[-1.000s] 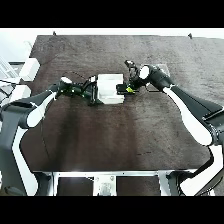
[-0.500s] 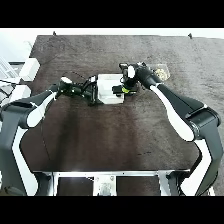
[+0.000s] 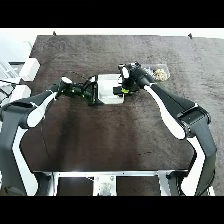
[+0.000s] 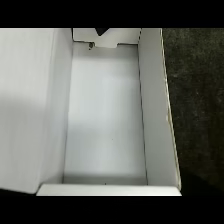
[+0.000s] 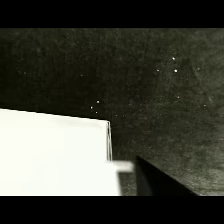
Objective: Fold the box and place the chain.
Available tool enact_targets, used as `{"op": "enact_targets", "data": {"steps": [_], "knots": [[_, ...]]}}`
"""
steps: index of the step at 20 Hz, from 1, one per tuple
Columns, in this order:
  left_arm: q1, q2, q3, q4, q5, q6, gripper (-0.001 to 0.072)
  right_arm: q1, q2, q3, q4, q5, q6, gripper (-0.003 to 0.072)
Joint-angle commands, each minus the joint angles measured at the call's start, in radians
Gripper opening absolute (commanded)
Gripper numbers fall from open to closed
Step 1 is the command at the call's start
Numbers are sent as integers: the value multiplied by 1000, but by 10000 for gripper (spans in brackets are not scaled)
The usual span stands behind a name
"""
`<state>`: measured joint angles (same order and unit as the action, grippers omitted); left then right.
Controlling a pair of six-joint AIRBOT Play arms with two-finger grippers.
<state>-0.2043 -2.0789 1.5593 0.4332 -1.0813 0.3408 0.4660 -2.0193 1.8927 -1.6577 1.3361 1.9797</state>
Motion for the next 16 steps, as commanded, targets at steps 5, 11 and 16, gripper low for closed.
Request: {"op": "enact_targets", "data": {"steps": [5,11,16], "knots": [[1,0,0,0,-1,0,528,12,-21,7,-28,16,68,228],[1,0,0,0,-1,0,528,26,-40,7,-35,15,86,11],[1,0,0,0,-1,0,528,25,-40,8,-45,7,89,233]]}}
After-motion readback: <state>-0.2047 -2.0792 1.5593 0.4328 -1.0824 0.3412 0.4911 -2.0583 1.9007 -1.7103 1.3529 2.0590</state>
